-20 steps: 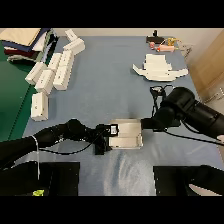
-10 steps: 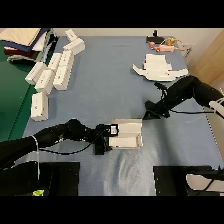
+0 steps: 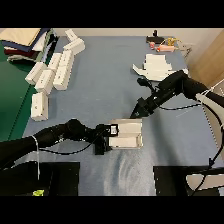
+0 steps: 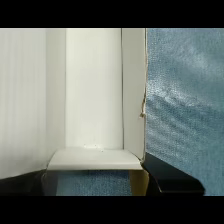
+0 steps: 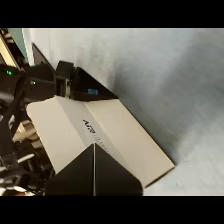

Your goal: Fold the box.

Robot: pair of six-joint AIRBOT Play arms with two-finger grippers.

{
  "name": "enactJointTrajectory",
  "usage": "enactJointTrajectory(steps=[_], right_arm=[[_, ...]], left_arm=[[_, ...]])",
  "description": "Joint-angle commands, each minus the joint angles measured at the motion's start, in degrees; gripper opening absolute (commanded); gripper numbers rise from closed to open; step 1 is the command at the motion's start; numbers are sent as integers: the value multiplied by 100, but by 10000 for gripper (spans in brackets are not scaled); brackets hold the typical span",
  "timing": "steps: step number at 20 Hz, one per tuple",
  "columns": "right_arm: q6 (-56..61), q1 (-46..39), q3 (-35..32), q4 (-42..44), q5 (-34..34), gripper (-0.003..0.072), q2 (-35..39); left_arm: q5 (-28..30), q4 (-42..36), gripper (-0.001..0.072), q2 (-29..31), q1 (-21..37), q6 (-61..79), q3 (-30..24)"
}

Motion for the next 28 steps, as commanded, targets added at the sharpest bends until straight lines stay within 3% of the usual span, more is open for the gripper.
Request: enactJointTrajectory(steps=[1, 4, 11, 15, 19, 20, 21, 22, 24, 25, 28], right_arm=[[-472, 496, 20, -136, 90, 2, 223], [-535, 791, -280, -509, 564, 1, 758], [-1373, 1738, -2124, -852, 2992, 2, 2682], [-1779, 2194, -2835, -1051, 3884, 2, 3609], [-1794, 2590, -3259, -1519, 4546, 12, 4059], [-1797, 2660, -3257, -1589, 4581, 47, 4068], [-1853, 2708, -3244, -1600, 4588, 220, 4068], [-2061, 2745, -3233, -1602, 4579, 340, 4068], [-2634, 2756, -3226, -1600, 4566, 498, 4068], [-2855, 2756, -3226, -1604, 4559, 534, 4068], [-3377, 2758, -3226, -1604, 4513, 535, 4068]], left_arm=[[2, 2, 521, 2, -4, 2, -2], [2, 2, 521, 2, -4, 2, -2], [4, 2, 521, 2, -4, 2, -2], [2, 2, 521, 2, -4, 2, -2], [4, 2, 521, 2, -4, 2, -2], [2, 2, 521, 2, -4, 2, -2], [2, 2, 521, 2, -4, 2, -2], [2, 2, 521, 2, -4, 2, -2], [2, 2, 521, 2, -4, 2, -2], [2, 2, 521, 2, -4, 2, -2], [2, 2, 521, 2, -4, 2, -2]])
